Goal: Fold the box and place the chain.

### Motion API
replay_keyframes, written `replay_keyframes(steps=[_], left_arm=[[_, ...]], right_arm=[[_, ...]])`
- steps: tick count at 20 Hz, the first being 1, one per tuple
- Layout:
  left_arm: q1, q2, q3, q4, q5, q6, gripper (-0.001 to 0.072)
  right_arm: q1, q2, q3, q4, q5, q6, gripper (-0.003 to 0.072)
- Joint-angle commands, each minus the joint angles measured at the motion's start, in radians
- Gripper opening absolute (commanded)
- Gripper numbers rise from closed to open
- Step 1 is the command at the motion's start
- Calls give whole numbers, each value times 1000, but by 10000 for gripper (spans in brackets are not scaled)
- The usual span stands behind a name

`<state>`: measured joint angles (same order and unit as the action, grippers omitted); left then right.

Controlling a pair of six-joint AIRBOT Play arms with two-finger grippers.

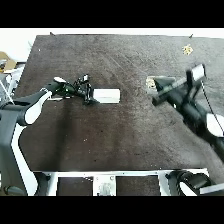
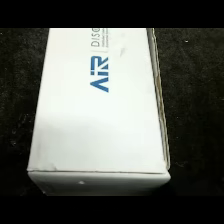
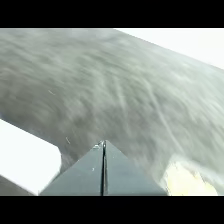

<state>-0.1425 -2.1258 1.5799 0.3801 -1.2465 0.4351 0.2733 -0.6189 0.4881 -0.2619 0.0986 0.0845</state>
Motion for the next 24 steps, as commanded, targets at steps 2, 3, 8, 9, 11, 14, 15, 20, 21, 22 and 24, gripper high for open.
replay_keyframes(steps=[2,3,8,9,11,14,15,20,21,22,24], left_arm=[[0,0,0,0,0,0,164],[0,0,0,0,0,0,164],[0,0,0,0,0,0,164],[0,0,0,0,-2,0,164],[0,3,3,-15,2,-22,5],[22,54,34,-76,0,-104,12],[32,86,51,-74,14,-149,12],[166,367,69,-69,392,-418,10],[210,425,69,-61,505,-491,10],[255,468,69,-38,601,-570,10],[362,523,68,89,723,-761,10]], right_arm=[[0,334,-321,-2,-206,29,3],[0,375,-370,-2,-241,29,2],[0,444,-473,-3,-290,28,3],[0,445,-473,-3,-291,28,3],[0,445,-473,-3,-291,28,3],[0,445,-473,-3,-306,28,3],[0,445,-472,-3,-315,28,3],[0,445,-472,-3,-345,28,3],[0,445,-473,-3,-348,28,3],[0,445,-472,-3,-348,28,3],[0,445,-473,-3,-348,28,3]])
